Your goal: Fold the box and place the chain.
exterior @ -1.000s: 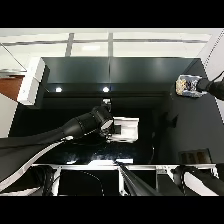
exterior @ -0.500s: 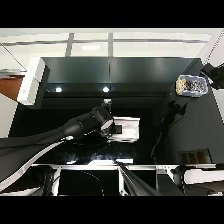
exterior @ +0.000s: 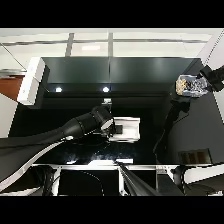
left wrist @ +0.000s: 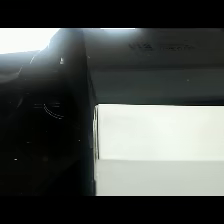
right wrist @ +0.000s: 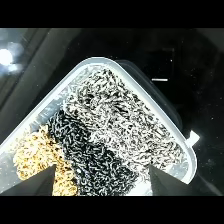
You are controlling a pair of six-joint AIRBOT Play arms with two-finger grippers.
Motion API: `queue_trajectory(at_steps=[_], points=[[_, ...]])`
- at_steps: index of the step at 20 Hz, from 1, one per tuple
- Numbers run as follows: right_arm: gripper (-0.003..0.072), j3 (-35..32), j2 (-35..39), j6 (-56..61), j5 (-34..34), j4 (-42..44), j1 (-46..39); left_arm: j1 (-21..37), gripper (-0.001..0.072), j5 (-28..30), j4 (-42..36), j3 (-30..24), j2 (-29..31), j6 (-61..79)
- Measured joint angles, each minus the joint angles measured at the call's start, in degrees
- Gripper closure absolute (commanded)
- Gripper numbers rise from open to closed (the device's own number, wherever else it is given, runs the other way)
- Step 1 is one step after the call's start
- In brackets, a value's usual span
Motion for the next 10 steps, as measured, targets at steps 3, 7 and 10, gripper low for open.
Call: queue_trajectory(at_steps=[3,7,10], points=[[0.0091,0.09,-0.72,1.64,-0.02,0.07,-0.13,0.0,0.0676,0.0,0.0,0.02,0.0,0.0],[0.0092,0.13,-1.46,3.54,-0.24,-0.11,-0.2,0.0,0.0676,-0.02,-0.02,0.0,0.0,0.0],[0.0092,0.13,-2.32,4.15,-0.31,-0.98,-0.2,0.0,0.0676,-0.09,-0.02,0.0,0.0,-0.02]])
